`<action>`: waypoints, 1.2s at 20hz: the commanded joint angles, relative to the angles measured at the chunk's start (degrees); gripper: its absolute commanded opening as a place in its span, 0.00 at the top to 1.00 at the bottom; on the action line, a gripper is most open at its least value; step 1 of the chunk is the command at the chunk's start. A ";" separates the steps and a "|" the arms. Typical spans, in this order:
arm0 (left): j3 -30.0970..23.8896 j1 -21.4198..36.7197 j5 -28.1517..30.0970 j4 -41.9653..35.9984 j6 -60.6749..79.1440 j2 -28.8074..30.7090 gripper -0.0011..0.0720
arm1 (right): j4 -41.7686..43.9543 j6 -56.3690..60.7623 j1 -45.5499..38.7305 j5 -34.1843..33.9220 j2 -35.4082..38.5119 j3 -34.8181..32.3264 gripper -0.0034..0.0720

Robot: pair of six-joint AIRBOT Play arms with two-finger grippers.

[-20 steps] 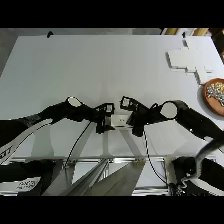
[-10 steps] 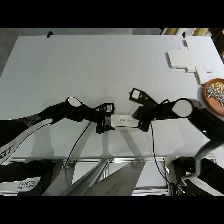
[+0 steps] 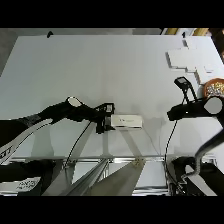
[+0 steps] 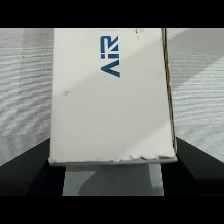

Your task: Fold the box and place the chain.

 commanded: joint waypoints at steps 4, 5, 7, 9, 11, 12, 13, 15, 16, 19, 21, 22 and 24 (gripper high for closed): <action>0.00 0.02 0.02 0.02 -0.02 0.02 0.94 | -3.80 5.51 -7.30 12.90 0.31 -2.47 0.94; 0.00 0.02 0.02 0.02 -0.04 0.02 0.94 | -3.80 5.51 -7.30 13.40 0.28 -2.47 0.94; 0.00 0.02 0.02 0.02 -0.02 0.02 0.94 | -3.80 5.51 -7.30 13.27 0.28 -2.47 0.94; 0.00 0.02 -0.92 -1.53 -0.02 0.02 0.94 | -3.80 5.51 -7.30 13.27 0.28 -2.47 0.94; 0.00 0.22 -1.44 -1.46 -0.02 0.59 0.94 | -3.80 5.51 -7.30 13.27 0.28 -2.47 0.94; 0.00 0.70 -0.98 -0.66 -0.55 1.64 0.94 | -3.80 5.51 -7.30 13.27 0.31 -2.47 0.94; 0.00 1.84 -1.05 0.57 -2.56 3.52 0.94 | -3.80 5.51 -7.30 13.27 0.28 -2.47 0.94; 0.00 5.51 -1.05 4.57 -9.18 8.83 0.94 | -3.80 5.51 -7.30 13.27 0.28 -2.47 0.94; 0.00 8.20 -0.98 6.95 -13.14 12.37 0.94 | -3.80 5.51 -7.30 13.27 0.28 -2.47 0.94; 0.00 18.71 -0.81 10.60 -26.58 23.34 0.94 | -3.80 5.51 -7.30 13.27 0.28 -2.47 0.94; 0.00 27.23 0.20 18.29 -38.51 29.27 0.94 | -3.80 5.51 -7.30 13.27 0.28 -2.47 0.94; 0.00 32.06 0.92 23.54 -45.33 31.67 0.94 | -3.80 5.51 -7.30 13.27 0.28 -2.47 0.94; -0.02 41.72 1.11 34.03 -58.99 35.17 0.94 | -3.80 5.51 -7.30 13.27 0.31 -2.47 0.94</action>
